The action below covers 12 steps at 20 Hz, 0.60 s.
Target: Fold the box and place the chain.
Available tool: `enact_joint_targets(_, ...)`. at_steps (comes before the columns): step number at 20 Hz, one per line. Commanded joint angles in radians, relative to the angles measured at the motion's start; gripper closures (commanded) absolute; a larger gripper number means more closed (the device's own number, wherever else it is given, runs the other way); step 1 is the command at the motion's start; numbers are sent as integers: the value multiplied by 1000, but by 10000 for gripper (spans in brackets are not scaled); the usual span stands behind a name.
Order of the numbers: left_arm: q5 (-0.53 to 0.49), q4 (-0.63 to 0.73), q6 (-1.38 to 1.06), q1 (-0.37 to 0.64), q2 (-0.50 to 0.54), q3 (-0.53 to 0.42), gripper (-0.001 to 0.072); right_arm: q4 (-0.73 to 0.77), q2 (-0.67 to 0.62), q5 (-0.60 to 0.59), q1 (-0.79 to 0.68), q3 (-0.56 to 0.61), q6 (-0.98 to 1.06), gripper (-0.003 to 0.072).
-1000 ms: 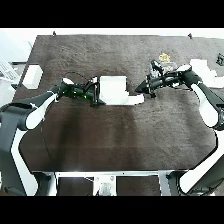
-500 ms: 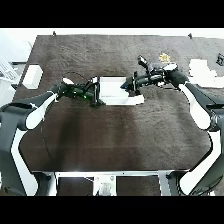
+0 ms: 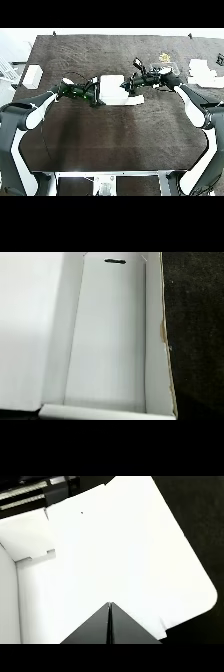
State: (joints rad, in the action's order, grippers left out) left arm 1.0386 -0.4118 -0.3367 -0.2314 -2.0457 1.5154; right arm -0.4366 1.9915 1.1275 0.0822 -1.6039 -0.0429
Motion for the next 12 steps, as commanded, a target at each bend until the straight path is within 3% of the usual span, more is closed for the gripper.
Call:
enact_joint_targets(1,2,0,0,0,1,0,294,-25,19,-32,2,-1,10,685)
enact_joint_targets(8,2,0,0,0,1,0,294,-28,16,-1,2,-34,10,684)
enact_joint_targets(12,2,0,0,0,1,0,294,-29,-70,-2,-11,-34,10,686)
